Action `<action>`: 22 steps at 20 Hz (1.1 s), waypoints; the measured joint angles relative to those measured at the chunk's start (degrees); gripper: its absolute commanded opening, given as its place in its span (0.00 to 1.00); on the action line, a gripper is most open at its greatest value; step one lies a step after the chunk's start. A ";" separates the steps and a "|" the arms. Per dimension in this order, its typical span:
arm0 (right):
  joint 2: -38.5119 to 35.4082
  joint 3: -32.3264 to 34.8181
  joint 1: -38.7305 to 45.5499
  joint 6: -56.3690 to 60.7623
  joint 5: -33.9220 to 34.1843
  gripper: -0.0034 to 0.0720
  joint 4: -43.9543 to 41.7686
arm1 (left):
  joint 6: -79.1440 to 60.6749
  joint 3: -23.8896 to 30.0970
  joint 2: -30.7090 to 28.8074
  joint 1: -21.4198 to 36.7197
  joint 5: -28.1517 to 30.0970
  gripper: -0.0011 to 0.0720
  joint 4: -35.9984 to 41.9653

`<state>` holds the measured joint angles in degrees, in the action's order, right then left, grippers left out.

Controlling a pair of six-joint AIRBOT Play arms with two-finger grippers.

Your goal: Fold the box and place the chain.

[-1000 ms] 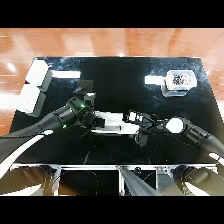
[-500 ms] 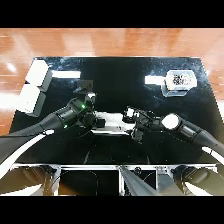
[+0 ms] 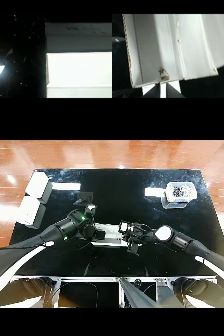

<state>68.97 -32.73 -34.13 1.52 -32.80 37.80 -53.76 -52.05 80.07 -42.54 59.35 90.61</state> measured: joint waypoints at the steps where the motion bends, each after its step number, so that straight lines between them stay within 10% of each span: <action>1: 0.31 -0.13 -0.15 -0.07 0.28 0.17 -0.44 | 0.02 0.02 0.00 0.00 0.00 0.05 0.09; 11: 2.80 -0.52 -1.73 -2.47 2.89 0.17 -7.76 | 0.02 0.04 0.00 0.00 -0.24 0.04 0.76; 13: 3.04 -0.52 -1.90 -2.67 3.15 0.61 -8.41 | -0.02 0.04 0.00 0.00 -0.37 0.05 1.05; 14: 3.10 -0.52 -1.95 -2.86 3.10 0.62 -8.70 | -0.02 0.04 0.00 0.00 -0.44 0.04 1.18; 18: 3.23 -0.52 -2.01 -2.95 3.48 0.61 -9.07 | 0.02 0.07 0.00 0.02 -0.85 0.04 1.53; 20: 3.28 -0.52 -2.01 -3.08 3.61 0.21 -9.14 | -0.02 0.07 0.00 0.02 -1.07 0.04 1.62; 22: 3.34 -0.52 -2.01 -3.30 3.67 0.23 -9.22 | -0.07 0.07 0.00 0.00 -1.44 0.05 1.73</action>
<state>72.31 -33.26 -36.14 -1.78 -29.12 28.58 -53.82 -51.99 80.07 -42.54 57.91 92.33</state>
